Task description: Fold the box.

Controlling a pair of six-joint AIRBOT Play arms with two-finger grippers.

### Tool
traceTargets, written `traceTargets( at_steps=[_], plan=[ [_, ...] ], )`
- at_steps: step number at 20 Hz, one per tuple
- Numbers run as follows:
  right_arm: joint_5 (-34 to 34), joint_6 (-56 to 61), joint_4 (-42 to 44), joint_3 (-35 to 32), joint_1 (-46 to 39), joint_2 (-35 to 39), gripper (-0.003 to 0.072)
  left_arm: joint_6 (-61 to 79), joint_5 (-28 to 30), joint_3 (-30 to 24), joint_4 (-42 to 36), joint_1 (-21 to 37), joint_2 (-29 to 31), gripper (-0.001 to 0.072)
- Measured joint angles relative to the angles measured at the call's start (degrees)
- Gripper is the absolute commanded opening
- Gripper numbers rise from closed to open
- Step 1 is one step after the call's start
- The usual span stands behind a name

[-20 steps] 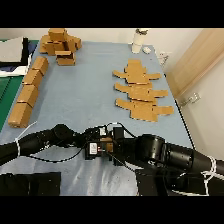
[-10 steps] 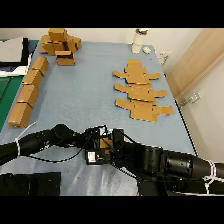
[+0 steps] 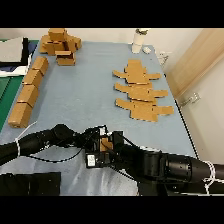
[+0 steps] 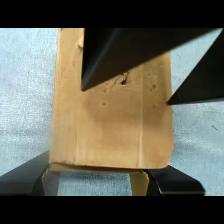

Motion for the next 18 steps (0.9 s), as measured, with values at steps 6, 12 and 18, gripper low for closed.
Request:
traceTargets(
  at_steps=[6, 12, 18],
  plan=[
    [-0.02, 0.55, -0.57, -0.15, 0.11, -0.83, 0.0521, 0.00, 0.00, 0.00, 0.02, 0.00, 0.00, 0.0478],
    [-0.22, 0.72, -1.73, -0.15, 0.17, -0.96, 0.0367, 0.00, 0.00, 0.00, 0.02, 0.00, 0.00, 0.0478],
    [-0.66, 0.72, -2.29, -0.09, 0.44, -0.79, 0.0282, 0.00, 0.04, 0.00, 0.00, 0.00, 0.00, 0.0478]
  ],
)
